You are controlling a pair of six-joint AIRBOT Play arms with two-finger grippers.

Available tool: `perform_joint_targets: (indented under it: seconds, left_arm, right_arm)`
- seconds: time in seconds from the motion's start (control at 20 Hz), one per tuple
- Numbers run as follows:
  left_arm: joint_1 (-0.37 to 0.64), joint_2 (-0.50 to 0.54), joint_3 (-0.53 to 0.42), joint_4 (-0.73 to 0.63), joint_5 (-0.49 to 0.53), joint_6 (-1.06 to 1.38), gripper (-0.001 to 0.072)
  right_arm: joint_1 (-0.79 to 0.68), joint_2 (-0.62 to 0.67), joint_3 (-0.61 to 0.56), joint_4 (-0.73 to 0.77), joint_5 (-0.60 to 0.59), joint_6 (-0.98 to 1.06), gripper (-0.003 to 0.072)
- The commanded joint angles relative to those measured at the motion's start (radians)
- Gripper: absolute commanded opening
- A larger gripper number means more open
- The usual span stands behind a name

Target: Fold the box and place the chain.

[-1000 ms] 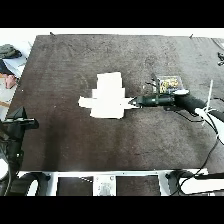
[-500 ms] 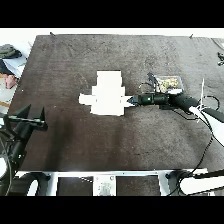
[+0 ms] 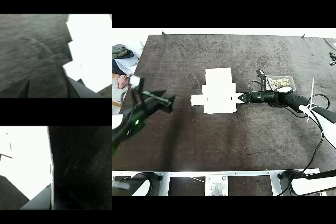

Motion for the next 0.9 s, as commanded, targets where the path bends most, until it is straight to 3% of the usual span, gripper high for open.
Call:
perform_joint_targets:
  seconds: [0.0,0.2,0.45,0.6,0.85]
  left_arm:
    - [0.000,-0.305,0.233,-0.002,-0.219,0.001,0.0486]
    - [0.000,-0.550,0.521,0.043,-0.381,-0.110,0.0487]
    - [-0.043,-0.804,0.914,0.278,-0.500,-0.380,0.0497]
    - [-0.061,-0.951,1.126,0.395,-0.625,-0.544,0.0498]
    - [-0.061,-1.123,1.331,0.395,-0.780,-0.660,0.0497]
  right_arm:
    - [0.005,-0.002,0.016,-0.025,-0.008,0.006,-0.0013]
    - [0.005,-0.005,0.016,-0.031,-0.007,0.008,-0.0013]
    - [0.005,-0.028,0.016,-0.030,-0.008,-0.001,-0.0012]
    - [0.005,-0.028,0.016,-0.031,-0.019,-0.007,-0.0012]
    - [0.005,-0.028,0.016,-0.030,-0.026,-0.016,-0.0012]
